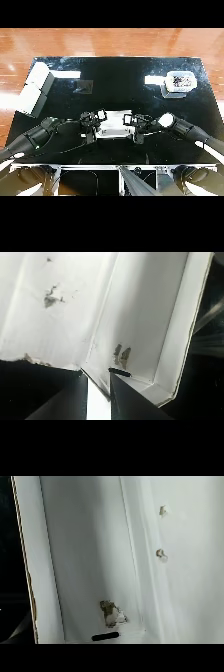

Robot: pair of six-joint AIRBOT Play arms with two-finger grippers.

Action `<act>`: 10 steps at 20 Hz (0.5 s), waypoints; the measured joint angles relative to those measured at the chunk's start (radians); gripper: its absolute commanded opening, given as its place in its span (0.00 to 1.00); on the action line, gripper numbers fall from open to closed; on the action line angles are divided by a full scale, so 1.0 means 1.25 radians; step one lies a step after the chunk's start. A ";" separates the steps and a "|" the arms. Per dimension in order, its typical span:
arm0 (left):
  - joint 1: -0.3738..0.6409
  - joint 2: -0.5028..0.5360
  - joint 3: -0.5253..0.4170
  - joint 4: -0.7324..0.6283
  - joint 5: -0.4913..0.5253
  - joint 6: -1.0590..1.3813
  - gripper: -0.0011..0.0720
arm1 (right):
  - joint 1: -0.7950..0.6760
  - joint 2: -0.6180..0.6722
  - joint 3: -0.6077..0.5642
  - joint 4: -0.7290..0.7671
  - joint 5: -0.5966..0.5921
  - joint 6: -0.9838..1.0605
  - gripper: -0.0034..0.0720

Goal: Fold the box and place the chain.

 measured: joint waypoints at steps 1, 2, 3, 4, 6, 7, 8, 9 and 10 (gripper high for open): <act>-0.005 -0.002 0.000 -0.003 -0.003 0.000 0.34 | 0.000 0.000 0.000 0.000 0.000 0.000 0.86; -0.008 -0.004 0.000 -0.005 -0.005 0.000 0.34 | 0.000 0.000 0.000 0.000 0.000 0.000 0.86; -0.011 -0.006 0.000 -0.007 -0.007 -0.001 0.34 | 0.000 0.000 0.000 0.000 0.000 0.000 0.86; -0.013 -0.007 0.000 -0.008 -0.009 -0.001 0.36 | 0.000 0.000 0.000 0.000 0.000 0.000 0.86; -0.014 -0.009 0.000 -0.010 -0.014 -0.001 0.36 | 0.000 0.000 0.000 0.000 0.000 0.000 0.86; -0.014 -0.009 0.000 -0.011 -0.016 -0.001 0.40 | 0.000 0.000 0.000 0.000 0.000 0.000 0.86; -0.013 -0.008 0.000 -0.012 -0.019 0.000 0.62 | 0.000 0.000 0.000 0.000 0.000 0.000 0.86; -0.010 -0.006 0.000 -0.014 -0.028 0.001 0.78 | 0.000 0.000 0.000 0.000 0.000 -0.001 0.86; -0.006 -0.003 0.001 -0.014 -0.034 0.000 0.78 | 0.000 0.000 0.000 0.000 0.002 -0.001 0.86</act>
